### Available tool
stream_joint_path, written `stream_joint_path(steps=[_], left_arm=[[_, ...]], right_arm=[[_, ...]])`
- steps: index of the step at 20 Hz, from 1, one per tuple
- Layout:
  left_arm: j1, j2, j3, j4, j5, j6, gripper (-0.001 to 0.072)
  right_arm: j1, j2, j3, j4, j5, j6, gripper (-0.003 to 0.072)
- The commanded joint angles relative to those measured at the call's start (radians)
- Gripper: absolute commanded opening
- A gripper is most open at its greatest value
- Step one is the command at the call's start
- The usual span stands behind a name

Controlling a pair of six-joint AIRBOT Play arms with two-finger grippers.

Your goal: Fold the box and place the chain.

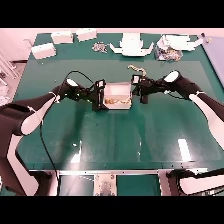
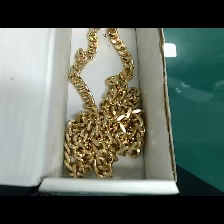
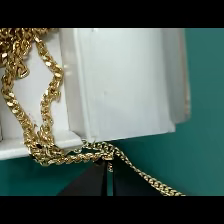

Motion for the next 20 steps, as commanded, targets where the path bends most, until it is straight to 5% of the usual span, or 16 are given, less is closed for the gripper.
stream_joint_path(steps=[1,13,20], left_arm=[[0.0,0.0,0.0,0.0,0.0,0.0,0.0469],[0.0,0.0,0.0,0.0,0.0,0.0,0.0469],[0.0,0.0,0.0,0.0,0.0,0.0,0.0469]], right_arm=[[0.002,0.056,0.001,0.016,-0.001,0.05,0.0009],[0.111,0.39,0.001,0.011,0.0,0.245,0.0008],[0.23,0.464,0.001,0.012,-0.003,0.254,0.0009]])
